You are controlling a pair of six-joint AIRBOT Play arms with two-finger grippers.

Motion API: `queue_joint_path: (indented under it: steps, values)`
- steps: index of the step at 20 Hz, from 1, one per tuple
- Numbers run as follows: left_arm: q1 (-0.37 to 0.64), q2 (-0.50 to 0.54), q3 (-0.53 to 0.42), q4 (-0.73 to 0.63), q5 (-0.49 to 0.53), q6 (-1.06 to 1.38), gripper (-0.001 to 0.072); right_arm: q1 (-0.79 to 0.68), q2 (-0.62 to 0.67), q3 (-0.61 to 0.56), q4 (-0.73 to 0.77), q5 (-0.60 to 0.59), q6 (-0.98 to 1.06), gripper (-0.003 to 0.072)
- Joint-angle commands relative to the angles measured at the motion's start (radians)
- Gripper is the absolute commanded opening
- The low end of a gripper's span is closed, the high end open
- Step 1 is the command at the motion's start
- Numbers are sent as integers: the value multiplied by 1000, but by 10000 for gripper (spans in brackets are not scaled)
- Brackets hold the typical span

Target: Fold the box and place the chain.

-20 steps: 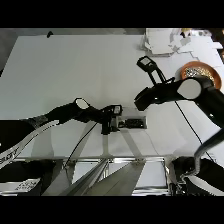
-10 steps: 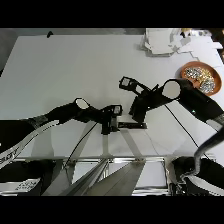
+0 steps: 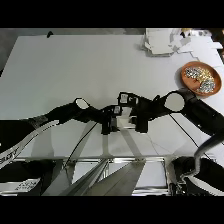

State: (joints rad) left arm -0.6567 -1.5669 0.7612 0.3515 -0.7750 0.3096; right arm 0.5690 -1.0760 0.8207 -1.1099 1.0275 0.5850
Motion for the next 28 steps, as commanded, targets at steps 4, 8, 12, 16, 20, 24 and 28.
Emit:
queue_joint_path:
  steps: [4,8,12,16,20,24,28]
  values:
    - [0,0,0,0,0,0,208,11,5,-7,-91,-37,-7,292]
    - [0,0,0,0,0,0,208,11,3,-11,-98,-39,-7,204]
    - [0,0,0,0,0,0,208,11,3,-12,-98,-39,-9,101]
    - [0,0,0,0,0,0,208,23,3,-47,-101,-42,-10,100]
    - [0,0,0,0,0,0,208,55,3,-71,-101,-67,-10,102]
    - [0,0,0,0,0,0,208,54,3,-71,-97,-65,-10,122]
    - [0,0,0,0,0,0,208,54,6,-71,-79,-18,-10,229]
